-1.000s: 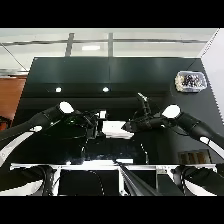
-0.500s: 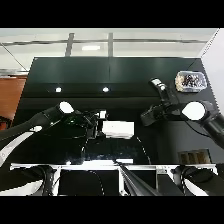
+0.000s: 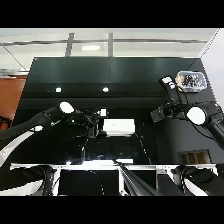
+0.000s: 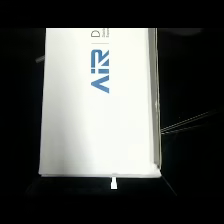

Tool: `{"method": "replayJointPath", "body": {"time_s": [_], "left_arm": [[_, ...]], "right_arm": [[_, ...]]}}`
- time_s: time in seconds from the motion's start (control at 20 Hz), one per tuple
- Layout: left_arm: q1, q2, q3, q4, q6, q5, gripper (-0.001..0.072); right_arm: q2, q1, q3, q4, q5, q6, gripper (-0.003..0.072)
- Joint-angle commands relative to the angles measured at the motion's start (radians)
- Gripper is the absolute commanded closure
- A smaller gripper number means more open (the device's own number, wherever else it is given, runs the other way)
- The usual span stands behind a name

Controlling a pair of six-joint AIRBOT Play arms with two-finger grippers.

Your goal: Fold the box and place the chain.

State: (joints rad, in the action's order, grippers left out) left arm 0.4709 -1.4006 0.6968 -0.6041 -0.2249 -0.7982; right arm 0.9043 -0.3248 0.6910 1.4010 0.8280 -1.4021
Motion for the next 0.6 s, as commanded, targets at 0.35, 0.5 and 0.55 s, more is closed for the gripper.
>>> {"method": "replayJointPath", "body": {"time_s": [0.35,0.5,0.55], "left_arm": [[-0.001,0.061,0.001,-0.017,0.024,0.000,-0.0006],[-0.002,0.170,0.001,-0.017,0.093,-0.045,-0.0005],[-0.002,0.208,0.001,-0.017,0.128,-0.076,-0.0005]], "right_arm": [[-0.002,0.000,-0.003,0.021,-0.002,-0.046,0.0673],[-0.002,0.000,-0.003,0.021,-0.002,-0.046,0.0672],[-0.002,0.000,-0.003,0.021,-0.003,-0.046,0.0673]]}}
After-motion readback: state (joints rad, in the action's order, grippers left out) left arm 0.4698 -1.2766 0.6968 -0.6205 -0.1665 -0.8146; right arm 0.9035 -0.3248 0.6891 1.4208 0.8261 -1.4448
